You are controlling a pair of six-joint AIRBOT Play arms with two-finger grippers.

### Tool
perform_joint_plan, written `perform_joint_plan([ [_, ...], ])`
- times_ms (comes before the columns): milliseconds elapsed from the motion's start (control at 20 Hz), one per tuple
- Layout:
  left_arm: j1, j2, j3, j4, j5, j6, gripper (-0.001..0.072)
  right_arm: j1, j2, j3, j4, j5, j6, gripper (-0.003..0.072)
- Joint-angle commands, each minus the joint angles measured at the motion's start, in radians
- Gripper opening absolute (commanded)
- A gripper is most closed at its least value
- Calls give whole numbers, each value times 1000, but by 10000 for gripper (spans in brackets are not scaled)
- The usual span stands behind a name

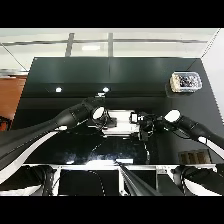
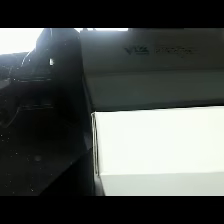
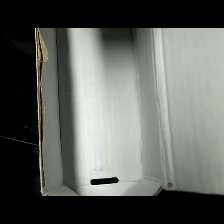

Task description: Fold the box and place the chain.

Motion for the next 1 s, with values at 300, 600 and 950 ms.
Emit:
perform_joint_plan([
  [300,-3,-4,0,-6,-36,-7,308,1,0,0,-2,-2,-2,207],
  [600,-3,-6,5,5,-46,-37,284,1,0,0,-2,-2,-2,207],
  [950,-35,-19,64,111,-115,-82,274,1,0,0,-2,-2,-2,207],
])
